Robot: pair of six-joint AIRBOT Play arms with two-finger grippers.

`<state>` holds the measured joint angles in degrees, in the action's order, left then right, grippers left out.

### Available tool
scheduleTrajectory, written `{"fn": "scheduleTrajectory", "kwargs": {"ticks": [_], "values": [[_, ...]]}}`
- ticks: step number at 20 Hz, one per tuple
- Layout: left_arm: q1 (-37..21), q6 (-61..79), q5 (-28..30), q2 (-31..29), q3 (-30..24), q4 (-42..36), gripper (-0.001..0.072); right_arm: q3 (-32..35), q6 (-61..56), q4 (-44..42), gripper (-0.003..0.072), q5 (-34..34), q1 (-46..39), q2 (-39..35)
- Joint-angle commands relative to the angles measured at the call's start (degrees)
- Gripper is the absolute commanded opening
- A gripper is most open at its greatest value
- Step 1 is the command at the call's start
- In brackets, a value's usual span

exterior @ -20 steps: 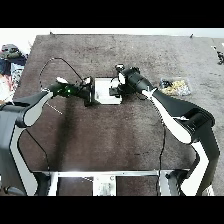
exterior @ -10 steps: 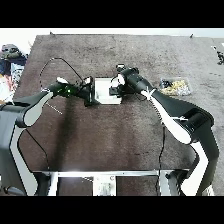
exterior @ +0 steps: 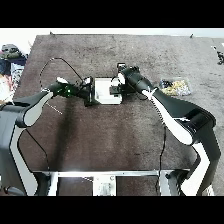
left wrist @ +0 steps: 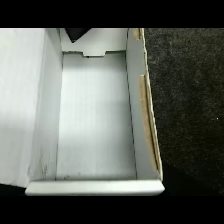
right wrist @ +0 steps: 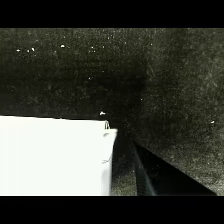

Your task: Fold the box and place the chain.

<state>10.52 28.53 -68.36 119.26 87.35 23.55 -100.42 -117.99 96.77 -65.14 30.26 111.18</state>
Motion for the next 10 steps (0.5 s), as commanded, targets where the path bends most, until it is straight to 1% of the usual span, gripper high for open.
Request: {"fn": "scheduleTrajectory", "kwargs": {"ticks": [1,4,5,6,7,10], "values": [[-0.04,0.0,0.02,0.02,0.02,0.0,0.0295,-0.04,1.01,-0.09,0.0396,-0.07,0.02,-0.42],[-0.04,0.0,0.02,0.02,0.02,0.0,0.0296,-0.04,1.01,-0.04,0.0394,-0.07,0.02,0.07],[-0.04,0.0,0.02,0.02,0.02,0.0,0.0296,-0.04,1.22,-0.07,0.0381,-0.17,0.02,0.63],[-0.04,0.0,0.0,0.02,0.02,0.0,0.0296,-0.02,1.4,-0.09,0.0247,-0.28,0.02,1.27],[-0.04,0.0,0.02,0.02,0.02,0.0,0.0295,-0.02,1.36,-0.07,0.0221,-0.22,0.02,1.62],[-0.04,0.0,0.02,0.02,0.02,0.0,0.0295,-0.04,1.31,-0.09,0.022,-0.04,0.04,1.7]]}}
